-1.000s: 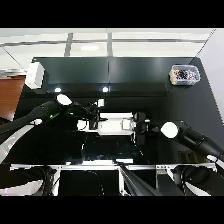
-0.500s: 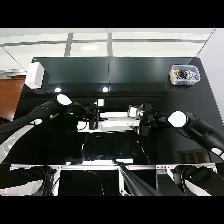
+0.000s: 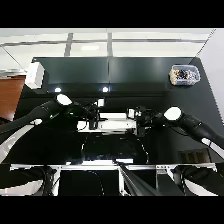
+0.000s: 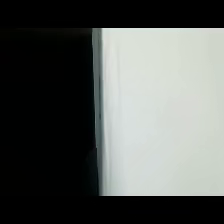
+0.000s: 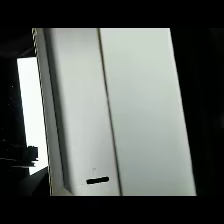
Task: Fold the box and place the chain.
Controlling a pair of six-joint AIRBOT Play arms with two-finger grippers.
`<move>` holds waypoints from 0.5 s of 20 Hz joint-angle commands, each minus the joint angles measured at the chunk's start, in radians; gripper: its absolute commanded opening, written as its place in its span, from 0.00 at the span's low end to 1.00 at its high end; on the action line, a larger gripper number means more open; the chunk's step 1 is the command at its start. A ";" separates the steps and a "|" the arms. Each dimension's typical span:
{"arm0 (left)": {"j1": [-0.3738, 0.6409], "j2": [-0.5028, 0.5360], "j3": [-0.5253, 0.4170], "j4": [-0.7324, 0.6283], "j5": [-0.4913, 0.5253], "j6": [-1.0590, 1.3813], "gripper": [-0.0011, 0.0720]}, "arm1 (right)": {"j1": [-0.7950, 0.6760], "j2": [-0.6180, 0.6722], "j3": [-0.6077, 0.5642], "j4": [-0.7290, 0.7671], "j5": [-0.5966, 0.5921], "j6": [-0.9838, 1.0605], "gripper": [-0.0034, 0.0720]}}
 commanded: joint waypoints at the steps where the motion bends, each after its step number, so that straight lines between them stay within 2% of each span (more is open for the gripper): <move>1: 0.000 -0.001 0.001 0.000 0.001 0.000 0.05 | -0.024 -0.057 0.000 0.061 0.023 -0.118 0.97; 10: 0.000 -0.001 0.001 0.000 0.002 0.000 0.05 | -0.057 -0.111 0.002 0.114 0.067 -0.158 0.97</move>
